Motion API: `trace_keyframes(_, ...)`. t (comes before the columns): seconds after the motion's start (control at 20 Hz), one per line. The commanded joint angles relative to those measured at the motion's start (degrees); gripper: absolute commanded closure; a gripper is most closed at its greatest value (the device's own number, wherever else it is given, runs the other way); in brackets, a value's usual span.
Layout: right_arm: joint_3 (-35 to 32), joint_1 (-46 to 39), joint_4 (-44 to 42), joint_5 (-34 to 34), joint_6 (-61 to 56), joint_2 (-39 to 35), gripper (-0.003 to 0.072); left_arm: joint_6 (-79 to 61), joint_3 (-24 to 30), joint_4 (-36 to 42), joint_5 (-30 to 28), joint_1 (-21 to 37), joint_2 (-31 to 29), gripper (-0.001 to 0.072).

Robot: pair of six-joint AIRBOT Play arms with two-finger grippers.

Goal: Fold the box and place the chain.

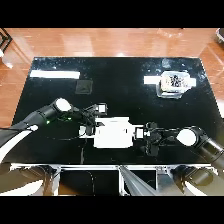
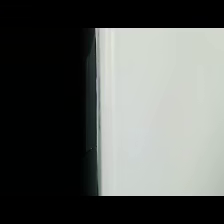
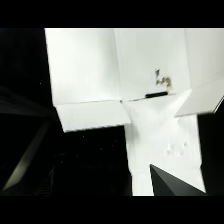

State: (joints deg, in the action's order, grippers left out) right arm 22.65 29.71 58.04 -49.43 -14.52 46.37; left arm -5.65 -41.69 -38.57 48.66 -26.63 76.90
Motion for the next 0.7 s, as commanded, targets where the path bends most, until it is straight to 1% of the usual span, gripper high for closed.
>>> trace_keyframes(0.0, -0.31, 1.97, 0.00, 2.99, 3.50, 0.52, -0.0013, -0.20, -0.02, 0.17, 0.02, -0.02, 0.59, 0.0691)
trace_keyframes(0.15, -0.31, 4.37, -2.10, 5.14, 7.26, 4.11, -0.0012, -0.20, -0.02, 0.15, 0.07, -0.02, 0.63, 0.0691)
trace_keyframes(0.35, -0.31, 6.93, -2.21, 11.65, 8.37, 6.38, -0.0013, -0.17, -0.02, 0.07, 1.53, -0.02, 0.63, 0.0691)
trace_keyframes(0.65, -0.31, 10.05, -4.55, 14.62, 8.28, 8.94, -0.0013, -0.17, -0.02, 0.09, 1.44, -0.02, 0.63, 0.0691)
